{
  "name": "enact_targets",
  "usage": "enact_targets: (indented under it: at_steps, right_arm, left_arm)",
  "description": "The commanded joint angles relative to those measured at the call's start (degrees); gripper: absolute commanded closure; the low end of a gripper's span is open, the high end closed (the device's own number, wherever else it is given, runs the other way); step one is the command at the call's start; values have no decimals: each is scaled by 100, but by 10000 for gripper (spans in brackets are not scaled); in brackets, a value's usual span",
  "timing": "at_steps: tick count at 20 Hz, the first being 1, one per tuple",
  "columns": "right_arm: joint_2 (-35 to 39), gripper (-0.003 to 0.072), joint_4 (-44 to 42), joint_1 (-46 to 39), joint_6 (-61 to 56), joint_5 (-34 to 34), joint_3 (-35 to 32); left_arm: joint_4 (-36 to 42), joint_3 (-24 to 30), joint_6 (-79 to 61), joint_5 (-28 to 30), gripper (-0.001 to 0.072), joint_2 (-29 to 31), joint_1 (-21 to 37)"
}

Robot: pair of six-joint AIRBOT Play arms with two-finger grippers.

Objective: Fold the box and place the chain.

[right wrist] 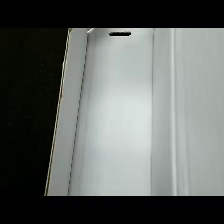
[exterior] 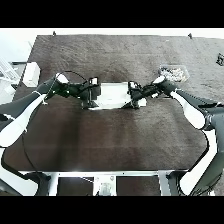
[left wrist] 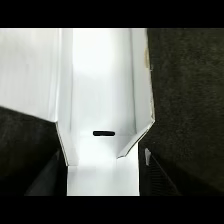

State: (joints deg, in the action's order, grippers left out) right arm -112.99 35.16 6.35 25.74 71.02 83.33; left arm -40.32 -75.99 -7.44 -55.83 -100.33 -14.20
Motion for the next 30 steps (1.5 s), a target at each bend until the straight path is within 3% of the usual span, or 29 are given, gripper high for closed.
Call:
enact_targets:
  at_steps: [1,2,4,9,10,11,23,30]
  right_arm:
    - [2,98,0,0,-2,0,2]
    - [2,97,0,0,0,0,2]
    - [2,97,-2,0,0,0,2]
    - [2,97,0,0,0,-2,2]
    - [2,97,0,0,0,0,2]
    - [2,97,-2,0,0,0,2]
    - [2,97,-2,0,0,0,2]
    - [2,97,-2,0,-2,0,2]
  left_arm:
    - [-4,2,166,70,112,-57,-9]
    - [-9,4,199,72,113,-85,-9]
    - [-48,2,293,63,239,-92,-9]
    - [-133,2,291,98,242,-92,-125]
    - [-153,2,293,125,300,-92,-181]
    - [-177,2,264,146,421,-92,-256]
    - [-111,2,249,658,420,-92,-544]
    - [306,2,238,654,419,-175,-544]
